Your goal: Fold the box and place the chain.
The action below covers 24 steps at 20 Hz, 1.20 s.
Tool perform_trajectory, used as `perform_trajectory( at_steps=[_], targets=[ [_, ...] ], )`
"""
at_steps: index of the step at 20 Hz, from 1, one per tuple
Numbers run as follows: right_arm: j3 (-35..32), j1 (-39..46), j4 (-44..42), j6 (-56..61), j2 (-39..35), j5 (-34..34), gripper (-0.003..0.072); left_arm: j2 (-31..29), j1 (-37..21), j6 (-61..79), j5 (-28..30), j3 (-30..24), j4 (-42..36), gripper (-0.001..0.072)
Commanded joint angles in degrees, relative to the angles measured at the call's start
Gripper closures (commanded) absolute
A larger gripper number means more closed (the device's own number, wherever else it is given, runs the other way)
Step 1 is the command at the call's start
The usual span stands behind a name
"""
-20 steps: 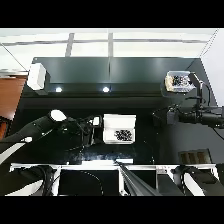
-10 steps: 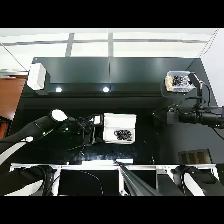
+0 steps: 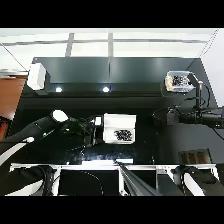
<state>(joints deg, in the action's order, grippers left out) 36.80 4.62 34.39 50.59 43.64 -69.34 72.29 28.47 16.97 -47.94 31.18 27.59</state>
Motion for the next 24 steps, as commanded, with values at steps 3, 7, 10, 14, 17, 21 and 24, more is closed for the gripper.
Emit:
perform_trajectory(
  at_steps=[3,7,10,14,17,21,24],
  targets=[
    [0.04,-0.04,-0.02,0.02,-0.04,-0.02,0.0354,0.07,0.74,-0.79,1.18,0.09,0.00,0.0001],
    [0.04,-0.04,0.42,0.02,-0.02,0.15,0.0351,0.07,0.74,-0.79,1.14,0.09,0.00,0.0371],
    [0.04,-2.51,0.35,0.74,0.11,3.56,-0.0034,0.07,1.16,-0.79,1.22,0.09,0.44,0.0421],
    [0.20,-11.43,0.02,4.31,3.98,15.02,-0.0034,0.07,1.51,-0.76,1.22,0.09,0.92,0.0421],
    [0.20,-17.09,-0.07,4.26,9.86,21.29,-0.0034,0.07,1.51,-0.76,1.22,0.09,0.92,0.0420],
    [0.22,-19.17,-1.57,2.69,15.74,22.91,-0.0034,0.07,1.51,-0.76,1.27,0.09,0.92,0.0420],
    [0.22,-19.21,-1.53,-1.86,15.82,17.46,-0.0034,0.07,1.51,-0.81,1.40,0.09,0.87,0.0419]
  ],
)
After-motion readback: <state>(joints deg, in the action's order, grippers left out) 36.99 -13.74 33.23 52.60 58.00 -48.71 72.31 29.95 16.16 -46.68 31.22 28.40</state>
